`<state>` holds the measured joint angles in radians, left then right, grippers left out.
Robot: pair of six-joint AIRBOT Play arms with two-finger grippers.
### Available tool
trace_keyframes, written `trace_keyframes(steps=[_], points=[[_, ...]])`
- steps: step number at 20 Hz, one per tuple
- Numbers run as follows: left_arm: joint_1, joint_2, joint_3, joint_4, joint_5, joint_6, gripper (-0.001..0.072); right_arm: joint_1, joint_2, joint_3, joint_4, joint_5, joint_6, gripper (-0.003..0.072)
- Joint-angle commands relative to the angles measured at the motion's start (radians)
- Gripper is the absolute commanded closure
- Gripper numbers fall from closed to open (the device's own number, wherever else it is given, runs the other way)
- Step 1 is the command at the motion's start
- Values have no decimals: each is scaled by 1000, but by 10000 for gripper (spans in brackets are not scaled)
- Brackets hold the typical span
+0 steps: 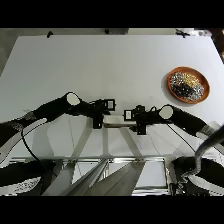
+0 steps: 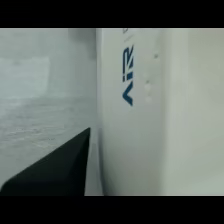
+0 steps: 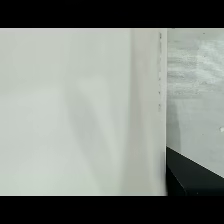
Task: Fold the box and place the chain.
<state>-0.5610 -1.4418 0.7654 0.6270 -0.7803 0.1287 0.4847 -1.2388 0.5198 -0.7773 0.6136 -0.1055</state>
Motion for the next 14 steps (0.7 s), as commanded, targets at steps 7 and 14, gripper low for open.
trace_keyframes(steps=[7,14], points=[[100,127,0,203,-84,-256,195,0,0,-1,-2,25,3,281],[188,305,0,247,-459,-334,712,0,0,0,-2,25,3,281]])
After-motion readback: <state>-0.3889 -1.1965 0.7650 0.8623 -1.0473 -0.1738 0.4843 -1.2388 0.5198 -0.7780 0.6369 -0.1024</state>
